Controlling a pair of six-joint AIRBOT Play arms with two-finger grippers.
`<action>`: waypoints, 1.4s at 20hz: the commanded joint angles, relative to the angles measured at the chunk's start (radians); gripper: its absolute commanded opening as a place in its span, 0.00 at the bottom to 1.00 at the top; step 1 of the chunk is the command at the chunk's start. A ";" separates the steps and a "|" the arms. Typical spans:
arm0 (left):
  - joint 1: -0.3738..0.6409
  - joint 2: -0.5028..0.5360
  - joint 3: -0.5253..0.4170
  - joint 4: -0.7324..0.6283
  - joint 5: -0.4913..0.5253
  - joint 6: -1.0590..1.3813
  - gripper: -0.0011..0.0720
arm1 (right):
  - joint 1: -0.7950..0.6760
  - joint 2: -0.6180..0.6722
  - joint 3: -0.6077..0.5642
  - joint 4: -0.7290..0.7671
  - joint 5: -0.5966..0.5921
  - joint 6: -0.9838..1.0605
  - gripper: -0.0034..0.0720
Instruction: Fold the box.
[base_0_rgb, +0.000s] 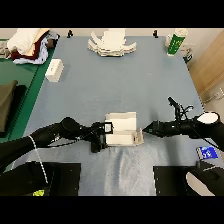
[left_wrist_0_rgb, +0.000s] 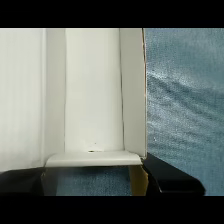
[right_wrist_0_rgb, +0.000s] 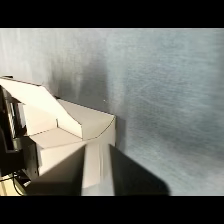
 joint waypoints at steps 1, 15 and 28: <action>0.001 0.001 0.001 0.000 0.000 0.000 0.67 | 0.000 0.024 -0.001 0.006 0.031 0.002 0.44; 0.001 0.001 0.001 0.000 0.000 0.000 0.67 | 0.379 -0.098 0.079 -0.172 -0.242 0.192 0.73; 0.001 0.001 0.001 0.000 0.000 0.000 0.67 | 0.848 -0.433 0.483 -0.966 0.008 1.228 0.73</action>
